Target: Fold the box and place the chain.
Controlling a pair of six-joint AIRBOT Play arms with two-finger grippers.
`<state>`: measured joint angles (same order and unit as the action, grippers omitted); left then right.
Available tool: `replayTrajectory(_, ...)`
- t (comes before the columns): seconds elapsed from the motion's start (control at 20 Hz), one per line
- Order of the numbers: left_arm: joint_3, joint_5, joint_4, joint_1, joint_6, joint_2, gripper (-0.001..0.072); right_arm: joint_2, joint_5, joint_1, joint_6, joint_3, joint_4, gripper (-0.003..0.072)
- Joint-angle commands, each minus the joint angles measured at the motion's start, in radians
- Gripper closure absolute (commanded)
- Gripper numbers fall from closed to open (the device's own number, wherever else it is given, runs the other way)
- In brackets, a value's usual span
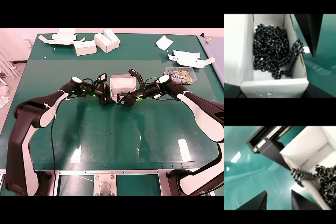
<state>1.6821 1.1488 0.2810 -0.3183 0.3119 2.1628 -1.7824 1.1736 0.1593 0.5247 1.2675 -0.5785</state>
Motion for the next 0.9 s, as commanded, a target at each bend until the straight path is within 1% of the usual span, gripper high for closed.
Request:
replayTrajectory(0.0,0.0,0.014,0.003,-0.001,0.002,-0.001,0.0364,-0.002,-0.009,-0.012,0.083,0.0,-0.04,0.0338)
replayTrajectory(0.3,0.0,0.01,0.003,-0.001,0.002,-0.001,0.0364,0.03,0.031,-0.018,0.128,0.0,-0.055,0.0339)
replayTrajectory(0.55,0.0,0.006,0.003,-0.001,0.002,-0.001,0.0364,0.107,0.117,-0.019,0.2,-0.016,-0.054,0.0341)
replayTrajectory(0.6,0.0,0.006,0.003,-0.001,0.002,-0.001,0.0364,0.13,0.125,-0.019,0.209,-0.039,-0.054,0.0342)
replayTrajectory(0.65,0.0,0.006,0.003,-0.001,0.002,-0.001,0.0364,0.156,0.125,-0.019,0.209,-0.071,-0.054,0.0368)
replayTrajectory(0.7,0.0,0.006,0.003,-0.001,0.002,-0.001,0.0364,0.188,0.125,-0.019,0.211,-0.109,-0.053,0.0414)
replayTrajectory(0.8,0.0,0.006,0.003,-0.001,0.002,-0.001,0.0364,0.25,0.105,-0.017,0.236,-0.182,-0.037,0.0417)
replayTrajectory(0.85,0.0,0.006,0.003,-0.001,0.002,-0.001,0.0364,0.278,0.096,-0.01,0.238,-0.22,-0.007,0.0447)
